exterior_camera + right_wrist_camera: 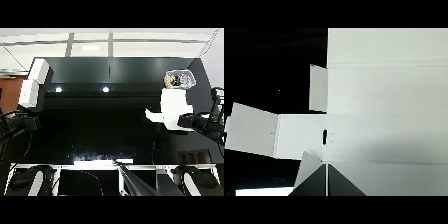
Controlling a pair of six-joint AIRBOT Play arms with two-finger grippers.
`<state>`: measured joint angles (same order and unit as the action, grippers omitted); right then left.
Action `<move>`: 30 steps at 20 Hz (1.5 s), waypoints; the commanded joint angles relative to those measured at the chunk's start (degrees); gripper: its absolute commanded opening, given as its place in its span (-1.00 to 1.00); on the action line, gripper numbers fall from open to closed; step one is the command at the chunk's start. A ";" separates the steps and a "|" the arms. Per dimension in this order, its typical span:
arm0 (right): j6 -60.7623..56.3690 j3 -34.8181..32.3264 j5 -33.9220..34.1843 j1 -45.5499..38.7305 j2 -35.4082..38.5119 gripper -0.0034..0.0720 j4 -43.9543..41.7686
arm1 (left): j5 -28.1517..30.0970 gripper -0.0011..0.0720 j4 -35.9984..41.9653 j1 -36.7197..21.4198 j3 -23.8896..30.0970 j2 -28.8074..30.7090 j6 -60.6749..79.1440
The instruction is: Fold the box and place the chain.
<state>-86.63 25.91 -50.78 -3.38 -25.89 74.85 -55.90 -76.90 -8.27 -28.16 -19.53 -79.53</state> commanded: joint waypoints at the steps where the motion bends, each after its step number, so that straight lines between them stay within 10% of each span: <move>1: -0.02 -0.02 -0.02 0.02 0.04 -0.85 0.00 | 0.00 -0.89 0.00 -0.04 0.02 -0.04 0.00; 20: -0.13 -0.02 5.55 0.02 0.02 -0.84 -4.42 | 7.21 -0.89 3.17 -0.04 0.66 -0.07 -0.02; 21: -0.13 -0.02 8.59 0.04 0.02 0.03 -4.61 | 11.08 -0.59 6.23 0.04 1.22 -0.35 0.13; 22: -0.15 0.04 11.30 0.04 -0.09 1.00 -4.85 | 14.14 0.55 9.16 0.50 1.36 -1.14 1.07; 23: -0.17 0.90 12.35 -0.09 -0.70 1.00 -4.76 | 16.09 0.98 12.35 1.49 1.22 -2.45 2.21; 30: -7.85 23.41 -1.84 -18.27 -21.46 1.00 18.01 | 13.99 0.97 11.08 10.91 0.55 -8.63 4.59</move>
<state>-92.12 40.45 -44.88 -13.45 -38.96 81.10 -41.41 -64.99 -0.03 -27.53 -26.52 -74.37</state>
